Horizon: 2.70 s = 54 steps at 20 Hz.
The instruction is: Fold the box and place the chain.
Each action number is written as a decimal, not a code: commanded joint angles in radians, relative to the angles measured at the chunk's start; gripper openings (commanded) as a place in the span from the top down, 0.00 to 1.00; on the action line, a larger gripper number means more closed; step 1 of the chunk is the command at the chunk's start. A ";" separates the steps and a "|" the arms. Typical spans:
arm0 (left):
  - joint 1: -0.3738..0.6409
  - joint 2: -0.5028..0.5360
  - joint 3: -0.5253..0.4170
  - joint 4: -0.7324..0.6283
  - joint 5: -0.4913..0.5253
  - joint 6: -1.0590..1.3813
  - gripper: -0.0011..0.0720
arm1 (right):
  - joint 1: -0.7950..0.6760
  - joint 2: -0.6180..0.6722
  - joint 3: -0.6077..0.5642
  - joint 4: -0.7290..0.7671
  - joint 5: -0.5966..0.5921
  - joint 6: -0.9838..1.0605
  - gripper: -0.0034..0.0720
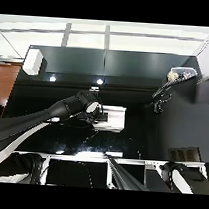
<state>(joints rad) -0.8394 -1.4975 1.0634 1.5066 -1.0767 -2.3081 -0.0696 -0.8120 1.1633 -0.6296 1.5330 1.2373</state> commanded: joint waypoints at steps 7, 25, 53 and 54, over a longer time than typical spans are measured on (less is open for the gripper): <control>0.000 0.000 0.000 0.000 -0.001 0.000 0.94 | 0.295 0.002 -0.431 0.073 -0.331 -0.003 0.94; 0.000 0.000 0.000 0.000 -0.001 0.000 0.94 | 0.437 -0.067 -0.433 0.190 -0.550 0.009 0.93; 0.000 0.000 0.000 0.000 -0.001 0.000 0.94 | 0.429 -0.128 -0.468 0.046 -0.504 0.077 0.93; 0.000 0.000 0.000 0.000 -0.001 0.000 0.94 | 0.447 -0.151 -0.468 0.062 -0.530 0.076 0.93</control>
<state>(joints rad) -0.8394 -1.4975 1.0634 1.5066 -1.0782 -2.3081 0.3260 -0.9237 0.7010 -0.5873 1.0832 1.3079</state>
